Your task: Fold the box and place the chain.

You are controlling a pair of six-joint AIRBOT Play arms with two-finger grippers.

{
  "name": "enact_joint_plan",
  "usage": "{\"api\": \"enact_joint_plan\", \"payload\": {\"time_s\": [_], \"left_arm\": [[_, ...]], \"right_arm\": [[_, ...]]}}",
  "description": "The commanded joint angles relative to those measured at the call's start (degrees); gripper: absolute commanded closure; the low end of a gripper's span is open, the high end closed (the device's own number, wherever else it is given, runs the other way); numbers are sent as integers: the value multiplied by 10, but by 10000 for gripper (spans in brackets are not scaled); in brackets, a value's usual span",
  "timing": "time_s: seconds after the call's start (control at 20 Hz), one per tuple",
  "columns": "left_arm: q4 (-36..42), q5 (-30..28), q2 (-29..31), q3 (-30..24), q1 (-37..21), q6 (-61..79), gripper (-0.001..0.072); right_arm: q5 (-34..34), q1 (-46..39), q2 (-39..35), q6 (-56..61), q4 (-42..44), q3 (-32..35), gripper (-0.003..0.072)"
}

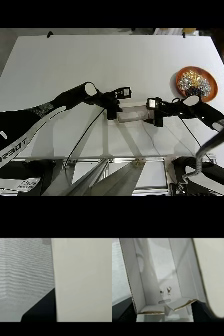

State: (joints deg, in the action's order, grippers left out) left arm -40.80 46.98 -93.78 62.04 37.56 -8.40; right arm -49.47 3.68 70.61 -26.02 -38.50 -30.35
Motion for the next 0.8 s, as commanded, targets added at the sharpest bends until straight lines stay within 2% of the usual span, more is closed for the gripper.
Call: {"api": "enact_joint_plan", "payload": {"time_s": [0.0,0.15,0.25,0.45,0.5,0.55,0.7,0.75], "left_arm": [[0,0,0,0,0,0,698],[0,0,0,0,0,0,698],[0,0,0,0,0,0,698],[0,0,0,0,0,0,698],[0,0,0,0,0,0,698],[0,0,0,0,0,0,698],[0,0,0,0,0,0,698],[0,0,0,0,0,0,698]], "right_arm": [[-11,0,14,-19,12,0,42],[-20,4,19,-12,8,0,44],[-22,19,29,-8,8,0,86],[-12,24,34,-4,7,0,116],[-8,24,34,6,6,0,160],[-7,24,34,7,6,0,168],[-7,24,34,7,6,0,287],[-7,24,34,7,6,0,288]]}}
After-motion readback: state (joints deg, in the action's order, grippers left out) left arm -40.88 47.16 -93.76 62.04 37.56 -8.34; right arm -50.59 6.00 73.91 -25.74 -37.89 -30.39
